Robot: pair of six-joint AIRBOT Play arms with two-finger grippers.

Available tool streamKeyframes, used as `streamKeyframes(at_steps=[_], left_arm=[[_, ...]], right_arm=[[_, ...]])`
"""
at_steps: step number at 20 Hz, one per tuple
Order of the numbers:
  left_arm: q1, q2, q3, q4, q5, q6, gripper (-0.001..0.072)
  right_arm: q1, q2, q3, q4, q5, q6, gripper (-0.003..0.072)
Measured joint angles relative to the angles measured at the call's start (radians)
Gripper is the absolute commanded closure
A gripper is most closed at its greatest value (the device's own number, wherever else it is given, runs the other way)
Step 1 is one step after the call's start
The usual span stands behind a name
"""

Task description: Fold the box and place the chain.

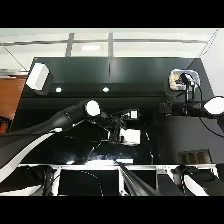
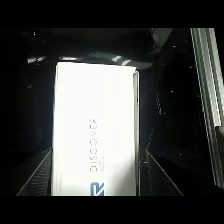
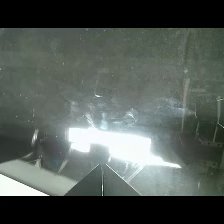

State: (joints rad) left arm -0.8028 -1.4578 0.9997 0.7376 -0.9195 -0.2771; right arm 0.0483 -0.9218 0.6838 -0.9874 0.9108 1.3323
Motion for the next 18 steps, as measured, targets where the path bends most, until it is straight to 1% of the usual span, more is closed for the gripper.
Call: streamKeyframes(at_steps=[8,11,14,15,16,17,18], left_arm=[[-0.047,-0.028,0.000,0.043,0.019,-0.001,0.0000],[-0.069,-0.043,0.000,0.100,0.058,-0.021,0.0000],[-0.088,-0.058,0.000,0.175,0.123,-0.074,0.0008],[-0.092,-0.061,0.000,0.202,0.138,-0.090,0.0078],[-0.094,-0.062,0.000,0.225,0.146,-0.098,0.0288],[-0.095,-0.060,0.000,0.244,0.152,-0.109,0.0417],[-0.093,-0.055,0.000,0.262,0.151,-0.119,0.0417]], right_arm=[[0.000,0.000,0.000,0.000,-0.003,0.000,0.0671],[0.000,0.000,0.000,0.000,-0.004,0.000,0.0671],[0.000,0.000,0.000,0.000,-0.006,0.000,0.0671],[0.000,0.000,0.000,0.000,-0.009,0.000,0.0671],[0.000,0.000,0.000,-0.001,-0.010,0.000,0.0671],[0.000,0.000,0.000,0.000,-0.013,0.000,0.0671],[0.000,0.000,0.000,0.000,-0.016,0.000,0.0671]])
